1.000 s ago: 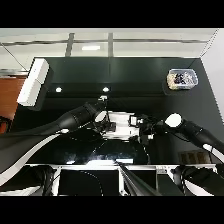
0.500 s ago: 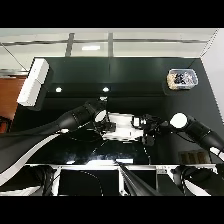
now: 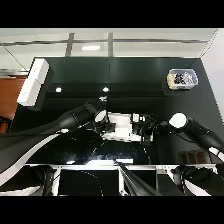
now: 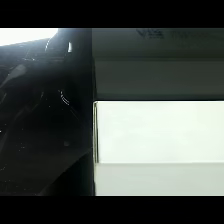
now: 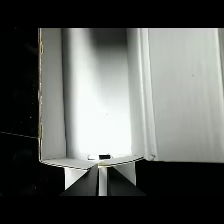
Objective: Fold the box and place the chain.
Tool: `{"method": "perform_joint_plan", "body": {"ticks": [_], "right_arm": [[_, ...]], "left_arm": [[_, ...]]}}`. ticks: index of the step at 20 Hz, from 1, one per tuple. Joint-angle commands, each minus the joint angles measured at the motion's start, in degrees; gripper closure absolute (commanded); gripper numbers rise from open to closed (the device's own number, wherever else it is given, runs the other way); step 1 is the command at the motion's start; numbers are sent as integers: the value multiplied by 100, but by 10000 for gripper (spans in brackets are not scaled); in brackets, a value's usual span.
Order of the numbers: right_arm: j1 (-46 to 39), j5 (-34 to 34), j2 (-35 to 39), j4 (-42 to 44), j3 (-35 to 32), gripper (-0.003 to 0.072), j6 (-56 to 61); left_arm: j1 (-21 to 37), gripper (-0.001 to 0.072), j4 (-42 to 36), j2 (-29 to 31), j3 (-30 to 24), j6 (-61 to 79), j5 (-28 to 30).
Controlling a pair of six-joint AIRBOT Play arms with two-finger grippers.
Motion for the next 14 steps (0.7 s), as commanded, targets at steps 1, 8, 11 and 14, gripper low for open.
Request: {"method": "perform_joint_plan", "body": {"ticks": [1,8,11,14], "right_arm": [[208,-87,-114,37,7,628,415],[476,-566,-234,337,7,628,507],[498,-570,-240,446,7,628,505],[538,-577,-330,544,4,628,503]], "left_arm": [[4,682,0,4,0,-2,4],[2,682,-17,4,0,-2,11],[2,682,-22,4,0,-2,11],[2,683,-26,4,0,-2,11]]}}
